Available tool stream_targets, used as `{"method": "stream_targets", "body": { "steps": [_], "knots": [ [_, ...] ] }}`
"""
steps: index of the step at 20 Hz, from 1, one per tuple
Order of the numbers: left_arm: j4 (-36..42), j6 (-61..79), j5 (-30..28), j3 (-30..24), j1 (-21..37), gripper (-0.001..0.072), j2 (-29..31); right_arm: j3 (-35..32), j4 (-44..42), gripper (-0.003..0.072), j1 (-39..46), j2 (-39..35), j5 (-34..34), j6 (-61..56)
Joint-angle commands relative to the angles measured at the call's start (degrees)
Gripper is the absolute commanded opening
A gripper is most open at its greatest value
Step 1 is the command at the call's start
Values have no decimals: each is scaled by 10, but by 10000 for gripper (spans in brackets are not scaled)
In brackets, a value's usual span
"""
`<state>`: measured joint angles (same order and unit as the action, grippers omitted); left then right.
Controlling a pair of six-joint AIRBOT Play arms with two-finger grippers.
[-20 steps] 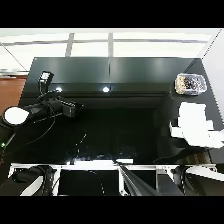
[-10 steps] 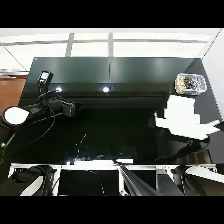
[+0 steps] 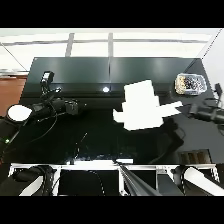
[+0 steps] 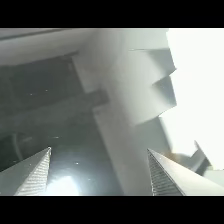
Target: Fold the box and place the chain.
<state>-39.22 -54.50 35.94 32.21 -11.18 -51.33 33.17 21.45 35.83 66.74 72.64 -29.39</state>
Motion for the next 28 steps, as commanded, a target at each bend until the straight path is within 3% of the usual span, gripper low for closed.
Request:
{"method": "stream_targets", "body": {
  "steps": [1, 4, 6, 12, 15, 18, 20, 21, 27, 28],
  "knots": [
    [64, 2, -5, 1, 0, 708, -26, -106, -134, 15, -131, -92, -114, 51],
    [101, 2, -21, 9, 0, 708, -78, -172, -169, 15, -239, -139, -210, 57],
    [125, 6, 15, 45, 4, 708, -135, -181, -168, 15, -293, -138, -228, 57],
    [125, 57, 271, 189, 34, 708, -375, -181, -180, 15, -362, -138, -249, 57],
    [121, 60, 320, 238, 29, 708, -433, -181, -181, 15, -367, -138, -249, 57],
    [129, 155, 442, 268, 10, 707, -474, -180, -181, 15, -367, -138, -250, 57],
    [112, 197, 470, 274, -7, 704, -486, -180, -181, 15, -367, -138, -252, 57],
    [95, 204, 464, 277, -15, 672, -486, -180, -181, 16, -367, -138, -254, 57],
    [67, 247, 432, 287, -26, 128, -486, -180, -173, 16, -367, -138, -268, 57],
    [70, 247, 432, 289, -26, 125, -486, -179, -168, 16, -367, -138, -269, 57]
  ]
}}
